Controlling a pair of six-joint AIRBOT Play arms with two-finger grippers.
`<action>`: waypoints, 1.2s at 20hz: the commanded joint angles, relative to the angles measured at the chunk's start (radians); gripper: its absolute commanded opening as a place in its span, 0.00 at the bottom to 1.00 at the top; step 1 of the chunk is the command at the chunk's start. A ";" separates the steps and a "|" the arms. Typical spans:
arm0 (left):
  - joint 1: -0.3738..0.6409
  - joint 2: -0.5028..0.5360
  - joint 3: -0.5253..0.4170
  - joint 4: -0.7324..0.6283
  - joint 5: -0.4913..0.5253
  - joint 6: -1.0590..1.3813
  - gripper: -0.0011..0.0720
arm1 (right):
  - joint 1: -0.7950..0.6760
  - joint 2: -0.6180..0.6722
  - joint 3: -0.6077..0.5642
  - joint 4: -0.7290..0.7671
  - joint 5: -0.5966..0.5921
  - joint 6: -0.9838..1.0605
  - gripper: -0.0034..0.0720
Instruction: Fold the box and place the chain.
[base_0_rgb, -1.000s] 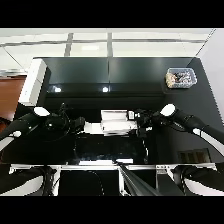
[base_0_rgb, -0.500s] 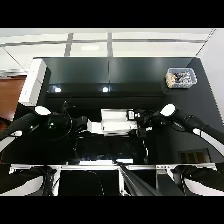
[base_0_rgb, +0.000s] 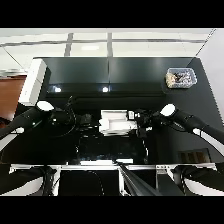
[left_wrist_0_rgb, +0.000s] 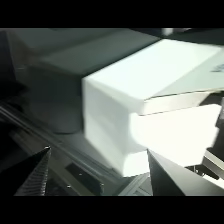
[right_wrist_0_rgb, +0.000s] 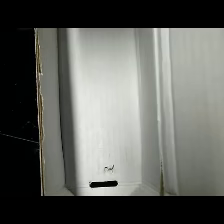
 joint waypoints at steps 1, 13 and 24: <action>-0.061 -0.001 0.045 0.016 0.028 -0.070 0.96 | 0.001 0.000 0.000 0.000 0.000 0.000 0.37; -0.238 -0.001 0.214 0.296 0.028 -0.472 0.50 | 0.001 0.000 0.000 0.000 0.000 0.000 0.37; -0.314 -0.026 0.244 0.487 0.061 -0.655 0.50 | 0.001 0.000 0.000 0.000 0.000 0.000 0.37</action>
